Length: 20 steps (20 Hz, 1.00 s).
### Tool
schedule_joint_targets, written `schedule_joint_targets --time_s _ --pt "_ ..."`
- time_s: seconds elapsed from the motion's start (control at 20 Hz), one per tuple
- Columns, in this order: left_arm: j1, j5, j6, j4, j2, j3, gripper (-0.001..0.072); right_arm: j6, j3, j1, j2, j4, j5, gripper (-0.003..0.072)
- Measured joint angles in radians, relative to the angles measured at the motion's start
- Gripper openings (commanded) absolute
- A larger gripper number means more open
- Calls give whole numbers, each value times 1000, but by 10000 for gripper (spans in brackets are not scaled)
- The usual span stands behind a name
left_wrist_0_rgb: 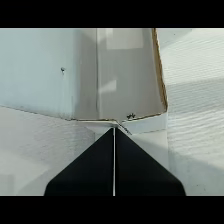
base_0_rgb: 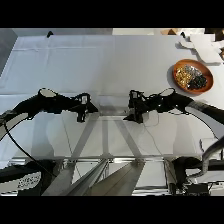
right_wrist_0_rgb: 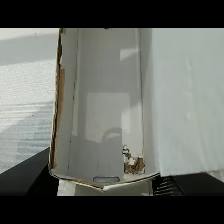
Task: Fold the box and place the chain.
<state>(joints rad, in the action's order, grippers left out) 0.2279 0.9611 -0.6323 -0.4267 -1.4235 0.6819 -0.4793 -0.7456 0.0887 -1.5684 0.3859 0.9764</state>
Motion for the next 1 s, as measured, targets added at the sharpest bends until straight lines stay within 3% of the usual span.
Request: schedule_joint_targets --time_s 0.3,0.45,0.65,0.7,0.75,0.8,1.0 --pt "20 -6 0 59 -27 0 14 0 0 0 0 0 0 506" --pt "36 -16 0 69 -44 0 97 -1 0 0 0 0 1 506" --pt "49 -43 0 77 -58 0 99 0 0 0 0 0 0 506" --pt "51 -50 0 79 -60 0 167 0 0 0 0 0 0 506" --pt "52 -56 0 79 -61 0 380 0 0 0 0 0 0 506" --pt "53 -58 0 79 -62 0 489 1 0 0 0 -3 -3 506" --pt "53 -68 1 95 -63 0 521 1 0 -1 0 -2 -4 506"
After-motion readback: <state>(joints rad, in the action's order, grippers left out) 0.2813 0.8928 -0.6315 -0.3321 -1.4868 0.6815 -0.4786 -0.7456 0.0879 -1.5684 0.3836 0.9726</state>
